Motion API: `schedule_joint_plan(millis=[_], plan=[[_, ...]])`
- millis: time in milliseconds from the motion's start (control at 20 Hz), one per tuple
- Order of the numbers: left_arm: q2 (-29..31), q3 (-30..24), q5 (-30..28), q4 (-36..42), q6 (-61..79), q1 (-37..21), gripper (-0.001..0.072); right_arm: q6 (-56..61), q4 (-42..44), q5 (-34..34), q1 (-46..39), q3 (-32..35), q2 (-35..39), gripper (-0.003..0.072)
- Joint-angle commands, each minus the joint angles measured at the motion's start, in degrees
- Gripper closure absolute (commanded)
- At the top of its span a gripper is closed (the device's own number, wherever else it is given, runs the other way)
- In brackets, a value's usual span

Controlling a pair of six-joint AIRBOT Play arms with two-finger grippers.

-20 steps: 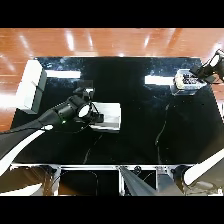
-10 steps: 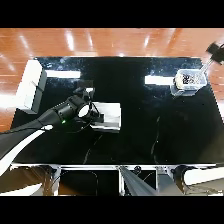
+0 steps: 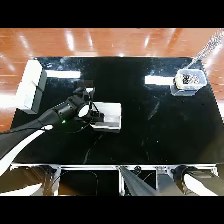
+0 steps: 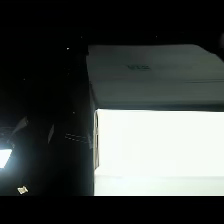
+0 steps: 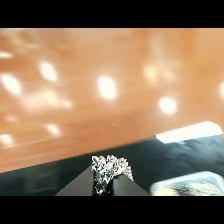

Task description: Fold the box and place the chain.

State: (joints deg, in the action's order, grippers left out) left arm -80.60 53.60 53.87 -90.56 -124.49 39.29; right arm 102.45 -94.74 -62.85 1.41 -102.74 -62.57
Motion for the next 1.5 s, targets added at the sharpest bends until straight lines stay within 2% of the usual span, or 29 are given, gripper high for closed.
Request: schedule_joint_plan(millis=[0, 200, 350, 500, 700, 950, 1450], plan=[[-0.02, -0.02, -0.2, 0.0, -0.02, 0.02, 0.0687, -0.13, 0.09, -4.28, 12.22, -0.04, 8.55, 0.0662], [-0.02, -0.02, -0.94, 0.07, -0.02, 0.04, 0.0687, 2.6, 0.07, -10.19, 31.43, 0.52, 9.73, 0.0662], [-0.02, -0.02, -1.22, 0.04, -0.02, 0.04, 0.0687, 5.73, 0.0, -8.48, 42.07, 3.43, 9.2, 0.0661], [-0.02, -0.02, -1.14, 0.07, -0.02, 0.07, 0.0686, 7.65, 0.04, -4.98, 47.34, 7.37, 7.74, 0.0661], [-0.02, -0.02, -0.92, 0.04, -0.02, 0.09, 0.0687, 8.57, 2.56, -1.51, 49.07, 13.51, 4.28, 0.0663], [-0.02, -0.02, -0.98, 0.02, -0.02, 0.07, 0.0687, 8.31, 6.67, 2.36, 49.07, 17.97, -1.01, 0.0665], [-0.02, -0.02, -1.22, 0.07, -0.02, 0.09, 0.0687, 9.55, 6.25, 4.57, 48.59, 30.42, -5.14, 0.0664]])
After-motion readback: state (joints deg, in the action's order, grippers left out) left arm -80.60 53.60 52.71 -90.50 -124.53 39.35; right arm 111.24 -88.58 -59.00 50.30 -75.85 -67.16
